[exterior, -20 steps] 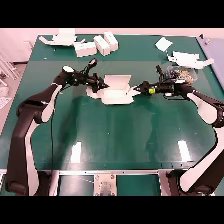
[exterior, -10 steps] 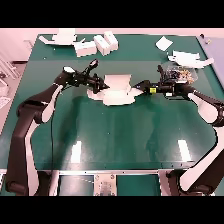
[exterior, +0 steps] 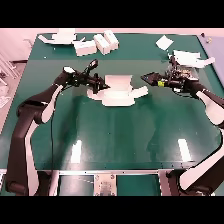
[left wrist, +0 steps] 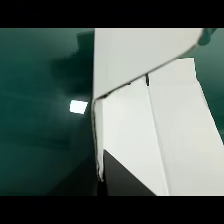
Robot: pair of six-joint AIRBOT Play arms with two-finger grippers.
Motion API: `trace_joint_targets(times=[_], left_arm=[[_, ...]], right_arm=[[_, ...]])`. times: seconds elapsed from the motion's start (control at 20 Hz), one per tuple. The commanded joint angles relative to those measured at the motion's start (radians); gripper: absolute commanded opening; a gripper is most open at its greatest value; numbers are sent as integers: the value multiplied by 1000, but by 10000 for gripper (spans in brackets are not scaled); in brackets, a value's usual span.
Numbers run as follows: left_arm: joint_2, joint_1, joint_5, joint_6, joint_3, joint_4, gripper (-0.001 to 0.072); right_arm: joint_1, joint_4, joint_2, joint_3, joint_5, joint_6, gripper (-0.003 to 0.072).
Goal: Fold the box and place the chain.
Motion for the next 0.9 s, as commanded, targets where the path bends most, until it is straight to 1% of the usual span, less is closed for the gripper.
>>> trace_joint_targets(times=[0.0, 0.3, 0.4, 0.5, 0.85], left_arm=[[-4, -1, -22, 35, 0, -22, 29], [-3, -3, -28, 111, -25, -57, 28], [-4, -8, -26, 130, -25, -43, 28], [-3, -20, -8, 141, -24, -1, 28], [-4, -22, 5, 147, -26, 15, 27]], right_arm=[[-19, 40, 59, 3, 10, -40, 301], [-48, 40, 106, 6, 10, -53, 301], [-53, 40, 106, 6, 10, -53, 301], [-51, 40, 106, 6, 10, -53, 301], [-51, 39, 106, 6, 11, -53, 302]])
